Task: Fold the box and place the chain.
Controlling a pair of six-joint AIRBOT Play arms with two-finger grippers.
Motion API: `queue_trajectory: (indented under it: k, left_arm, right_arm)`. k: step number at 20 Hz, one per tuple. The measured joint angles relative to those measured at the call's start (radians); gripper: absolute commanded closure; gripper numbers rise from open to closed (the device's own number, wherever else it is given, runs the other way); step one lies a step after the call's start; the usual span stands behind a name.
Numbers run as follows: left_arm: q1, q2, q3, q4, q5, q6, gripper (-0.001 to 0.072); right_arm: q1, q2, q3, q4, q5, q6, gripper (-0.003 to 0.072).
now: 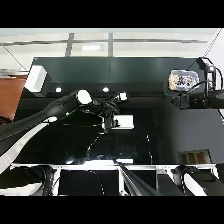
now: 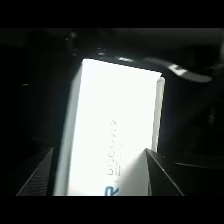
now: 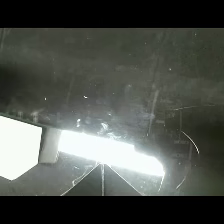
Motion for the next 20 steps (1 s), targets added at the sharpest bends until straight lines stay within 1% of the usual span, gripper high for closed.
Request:
queue_trajectory:
  k: [5, 10, 20]
  left_arm:
    - [-0.002, 0.000, 0.006, 0.008, -0.023, 0.002, -0.0002]
    - [-0.002, -0.001, 0.036, 0.018, -0.041, 0.003, -0.0002]
    - [-0.004, -0.002, 0.048, 0.081, -0.069, 0.001, -0.0002]
  right_arm:
    - [0.000, 0.000, 0.000, 0.000, 0.007, 0.000, 0.0671]
    - [0.000, 0.000, 0.000, 0.000, 0.010, 0.000, 0.0671]
    - [0.000, 0.000, 0.000, 0.000, 0.010, 0.000, 0.0671]
